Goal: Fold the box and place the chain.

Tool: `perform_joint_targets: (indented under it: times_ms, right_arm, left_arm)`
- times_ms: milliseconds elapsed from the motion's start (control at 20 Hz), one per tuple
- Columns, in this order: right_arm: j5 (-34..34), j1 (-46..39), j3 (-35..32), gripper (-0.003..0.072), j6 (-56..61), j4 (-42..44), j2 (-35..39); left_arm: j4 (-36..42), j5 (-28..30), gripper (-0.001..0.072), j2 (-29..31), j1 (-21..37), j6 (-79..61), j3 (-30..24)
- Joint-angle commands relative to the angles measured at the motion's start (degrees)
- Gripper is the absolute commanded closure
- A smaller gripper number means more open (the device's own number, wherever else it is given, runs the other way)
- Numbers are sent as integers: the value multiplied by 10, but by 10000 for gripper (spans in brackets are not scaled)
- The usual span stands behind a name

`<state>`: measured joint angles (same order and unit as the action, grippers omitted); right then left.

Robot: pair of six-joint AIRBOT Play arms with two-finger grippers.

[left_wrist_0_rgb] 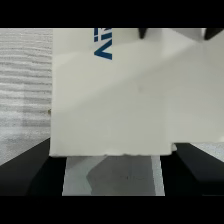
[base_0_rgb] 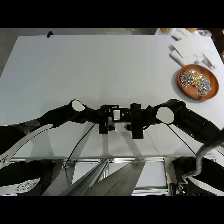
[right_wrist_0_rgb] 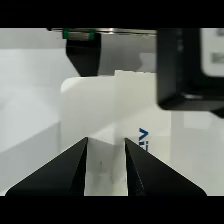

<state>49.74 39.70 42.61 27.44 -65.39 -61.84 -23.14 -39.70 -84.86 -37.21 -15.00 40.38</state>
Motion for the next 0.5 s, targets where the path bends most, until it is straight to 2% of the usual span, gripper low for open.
perform_joint_targets:
  times_ms: [0, 200, 350, 400, 450]
  right_arm:
    - [-32, 2, 0, 418, 13, -32, 0]
    - [-39, 2, 0, 436, 12, -36, 0]
    - [-43, 2, 0, 532, 12, -36, 0]
    - [-43, 2, 0, 541, 12, -36, 0]
    - [-43, 2, 0, 595, 12, -36, 1]
  left_arm:
    - [0, 0, 388, 0, 0, 0, 0]
    - [0, 0, 388, 0, 0, 0, 0]
    - [0, 0, 388, 0, 0, 0, 0]
    - [0, 0, 388, 0, 0, 0, 0]
    - [0, 0, 388, 0, 0, 0, 0]
